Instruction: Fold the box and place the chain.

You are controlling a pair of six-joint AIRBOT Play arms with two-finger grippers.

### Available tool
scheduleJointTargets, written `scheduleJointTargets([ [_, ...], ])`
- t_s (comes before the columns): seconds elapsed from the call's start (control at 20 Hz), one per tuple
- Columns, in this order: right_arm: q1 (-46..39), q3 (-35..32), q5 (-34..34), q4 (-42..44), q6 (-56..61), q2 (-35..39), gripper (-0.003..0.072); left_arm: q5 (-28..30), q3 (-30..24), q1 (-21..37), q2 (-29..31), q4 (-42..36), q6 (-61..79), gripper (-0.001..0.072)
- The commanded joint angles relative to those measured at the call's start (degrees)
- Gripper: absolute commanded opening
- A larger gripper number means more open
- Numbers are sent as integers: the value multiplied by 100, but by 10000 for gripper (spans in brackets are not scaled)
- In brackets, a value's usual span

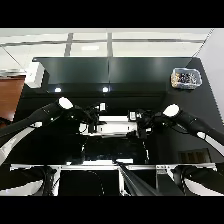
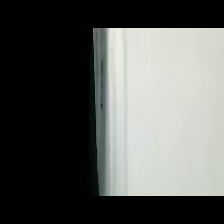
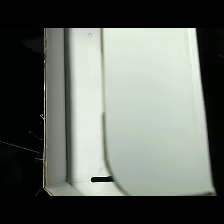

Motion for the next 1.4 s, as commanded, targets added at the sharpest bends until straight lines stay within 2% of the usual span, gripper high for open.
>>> scheduleJointTargets([
  [0.0,-20,-7,-50,-42,-24,-120,606,-52,-2,2,0,-4,-4,24],
  [0.4,26,13,-103,-39,-22,-278,606,-46,-2,2,0,-2,-4,24],
  [0.6,186,24,-354,-214,219,-302,606,-48,-2,2,0,-4,-2,23],
  [1.15,234,24,-356,-308,240,-308,605,-50,-2,2,0,-4,-7,24],
  [1.2,234,24,-354,-310,238,-308,578,-52,-2,2,0,-4,-9,24],
  [1.25,236,24,-350,-313,238,-308,446,-55,-2,2,0,-4,-11,24],
  [1.35,236,24,-350,-315,238,-308,439,-55,-2,2,0,-7,-11,24],
])
